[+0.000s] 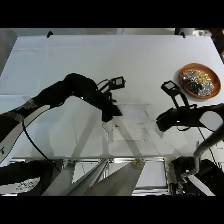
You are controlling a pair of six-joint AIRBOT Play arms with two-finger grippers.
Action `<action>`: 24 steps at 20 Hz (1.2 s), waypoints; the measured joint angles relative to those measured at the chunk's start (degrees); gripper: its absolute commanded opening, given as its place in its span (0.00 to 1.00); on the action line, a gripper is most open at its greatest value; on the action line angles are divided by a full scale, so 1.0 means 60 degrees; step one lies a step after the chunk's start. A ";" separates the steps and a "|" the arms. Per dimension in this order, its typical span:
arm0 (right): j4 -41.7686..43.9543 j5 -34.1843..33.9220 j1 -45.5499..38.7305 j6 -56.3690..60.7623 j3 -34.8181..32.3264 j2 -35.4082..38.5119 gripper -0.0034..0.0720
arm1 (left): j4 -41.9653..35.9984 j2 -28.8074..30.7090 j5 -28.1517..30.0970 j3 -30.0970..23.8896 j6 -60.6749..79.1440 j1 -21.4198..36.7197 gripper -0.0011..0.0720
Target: Fold the box and place the chain.
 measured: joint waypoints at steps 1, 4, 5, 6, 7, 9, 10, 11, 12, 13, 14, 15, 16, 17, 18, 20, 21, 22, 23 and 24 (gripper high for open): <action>-0.0452 0.0379 0.0000 0.0164 0.0040 0.0317 0.31 | -0.0117 0.0036 -0.0153 -0.0004 0.0160 -0.0273 0.01; -0.1570 0.1366 0.0000 0.0503 0.0109 0.1333 0.31 | -0.0506 0.0117 -0.0758 -0.0178 0.0499 -0.0860 0.01; -0.1781 0.1566 0.0000 0.0561 0.0120 0.1628 0.31 | -0.0583 0.0189 -0.1035 -0.0357 0.0521 -0.0998 0.01; -0.1974 0.1730 0.0000 0.0667 0.0131 0.1920 0.31 | -0.0637 0.0328 -0.1410 -0.0619 0.0528 -0.1107 0.01; -0.2106 0.1840 -0.0004 0.0747 0.0135 0.2149 0.31 | -0.0667 0.0525 -0.1789 -0.0918 0.0528 -0.1173 0.01; -0.2269 0.1985 0.0000 0.0845 0.0146 0.2484 0.31 | -0.0703 0.1024 -0.2492 -0.1596 0.0543 -0.1239 0.02; -0.2320 0.2011 0.0000 0.0900 0.0146 0.2590 0.30 | -0.0659 0.1253 -0.2707 -0.1887 0.0608 -0.1224 0.02; -0.2350 0.2004 0.0000 0.0922 0.0146 0.2667 0.30 | -0.0641 0.1395 -0.2790 -0.2084 0.0667 -0.1177 0.02; -0.2346 0.1978 0.0000 0.0943 0.0146 0.2721 0.30 | -0.0572 0.1475 -0.2809 -0.2244 0.0729 -0.1107 0.02; -0.2324 0.1898 0.0000 0.0973 0.0146 0.2754 0.30 | -0.0525 0.1501 -0.2841 -0.2350 0.0776 -0.1045 0.02; -0.2237 0.1807 0.0000 0.0976 0.0146 0.2787 0.30 | -0.0455 0.1504 -0.2900 -0.2430 0.0823 -0.0994 0.02; -0.2116 0.1716 0.0000 0.0976 0.0146 0.2805 0.30 | -0.0357 0.1504 -0.2991 -0.2488 0.0856 -0.0954 0.02; -0.1967 0.1639 0.0000 0.0980 0.0146 0.2820 0.30 | -0.0291 0.1501 -0.3155 -0.2528 0.0885 -0.0929 0.02; -0.1851 0.1581 0.0000 0.0984 0.0146 0.2830 0.30 | -0.0259 0.1497 -0.3333 -0.2561 0.0896 -0.0907 0.02; -0.1712 0.1530 0.0000 0.0994 0.0146 0.2838 0.30 | -0.0226 0.1494 -0.3490 -0.2583 0.0925 -0.0892 0.02; -0.1541 0.1439 0.0000 0.0998 0.0146 0.2845 0.30 | -0.0142 0.1475 -0.3778 -0.2608 0.0933 -0.0874 0.02; -0.1490 0.1381 0.0000 0.0998 0.0146 0.2849 0.30 | -0.0073 0.1450 -0.3931 -0.2612 0.0947 -0.0871 0.02; -0.1446 0.1286 0.0000 0.1002 0.0146 0.2849 0.30 | -0.0029 0.1402 -0.4095 -0.2619 0.0954 -0.0863 0.02; -0.1410 0.1191 0.0000 0.0998 0.0146 0.2852 0.30 | -0.0004 0.1333 -0.4211 -0.2626 0.0954 -0.0863 0.02; -0.1373 0.1086 0.0000 0.1002 0.0146 0.2852 0.30 | 0.0022 0.1246 -0.4273 -0.2626 0.0954 -0.0863 0.02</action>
